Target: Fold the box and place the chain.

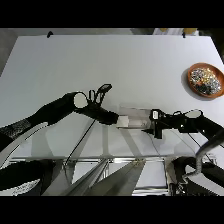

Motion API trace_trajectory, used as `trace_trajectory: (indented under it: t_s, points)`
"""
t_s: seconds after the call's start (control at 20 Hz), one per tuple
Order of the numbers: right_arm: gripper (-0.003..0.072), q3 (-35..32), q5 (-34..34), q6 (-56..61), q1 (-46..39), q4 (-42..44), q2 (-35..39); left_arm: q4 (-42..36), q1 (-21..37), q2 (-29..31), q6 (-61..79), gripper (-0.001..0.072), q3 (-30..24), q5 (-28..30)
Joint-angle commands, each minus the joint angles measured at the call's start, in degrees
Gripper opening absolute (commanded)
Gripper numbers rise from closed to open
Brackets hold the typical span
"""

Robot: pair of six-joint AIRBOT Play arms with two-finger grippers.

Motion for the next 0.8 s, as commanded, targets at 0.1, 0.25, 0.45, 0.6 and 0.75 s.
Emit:
trace_trajectory:
  t_s: [0.1,0.25,0.45,0.6,0.75]
  points:
    - [0.0516,0.0,0.0,0.0,0.0,0.0,0.0,-0.2,-0.1,0.7,2.8,0.0129,0.2,-0.4]
    - [0.0516,0.0,0.0,0.0,0.0,0.0,0.0,-1.0,-0.5,0.7,4.9,0.0174,0.3,-0.3]
    - [0.0516,0.0,0.0,0.0,0.0,0.0,0.0,-2.3,-0.9,0.7,5.6,0.0177,0.3,0.3]
    - [0.0516,0.0,0.0,0.0,0.0,0.0,0.0,-2.6,-1.1,0.6,5.6,0.0227,0.3,0.9]
    - [0.0516,0.0,0.0,0.0,0.0,0.0,0.0,-2.8,-1.6,0.0,5.6,0.0254,0.3,1.3]
